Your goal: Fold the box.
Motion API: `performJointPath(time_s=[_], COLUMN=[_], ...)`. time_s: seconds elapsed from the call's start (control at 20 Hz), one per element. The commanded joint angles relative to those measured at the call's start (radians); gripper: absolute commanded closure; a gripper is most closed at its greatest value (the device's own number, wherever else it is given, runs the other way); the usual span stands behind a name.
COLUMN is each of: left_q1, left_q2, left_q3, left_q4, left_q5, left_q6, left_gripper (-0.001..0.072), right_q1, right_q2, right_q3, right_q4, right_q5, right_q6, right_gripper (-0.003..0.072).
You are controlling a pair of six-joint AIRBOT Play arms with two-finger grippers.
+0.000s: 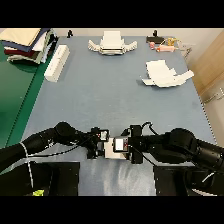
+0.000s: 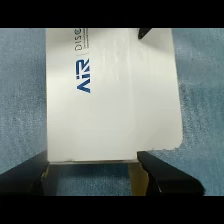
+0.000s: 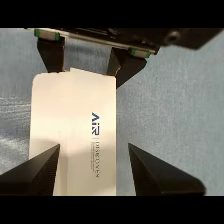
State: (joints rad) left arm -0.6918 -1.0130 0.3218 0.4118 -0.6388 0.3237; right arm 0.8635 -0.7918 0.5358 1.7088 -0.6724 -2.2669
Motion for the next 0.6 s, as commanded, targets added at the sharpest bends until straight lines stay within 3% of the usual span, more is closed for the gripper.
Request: performJointPath(time_s=[0.0, 0.2, 0.55], left_q1=[0.000, 0.000, 0.000], left_q2=[0.001, 0.001, 0.001], left_q3=[0.000, 0.000, 0.000], left_q4=[0.000, 0.000, 0.000], left_q5=[0.000, 0.000, 0.000], left_q6=[0.000, 0.000, 0.000], left_gripper=[0.0372, 0.0372, 0.0372], right_q1=[0.005, 0.005, 0.005], right_q2=[-0.001, -0.001, -0.025], right_q3=[0.001, 0.001, 0.001], right_q4=[0.010, 0.045, 0.045], right_q5=[-0.011, -0.067, -0.060], right_q6=[-0.013, -0.013, -0.012], right_gripper=[0.0026, 0.0026, 0.0036])
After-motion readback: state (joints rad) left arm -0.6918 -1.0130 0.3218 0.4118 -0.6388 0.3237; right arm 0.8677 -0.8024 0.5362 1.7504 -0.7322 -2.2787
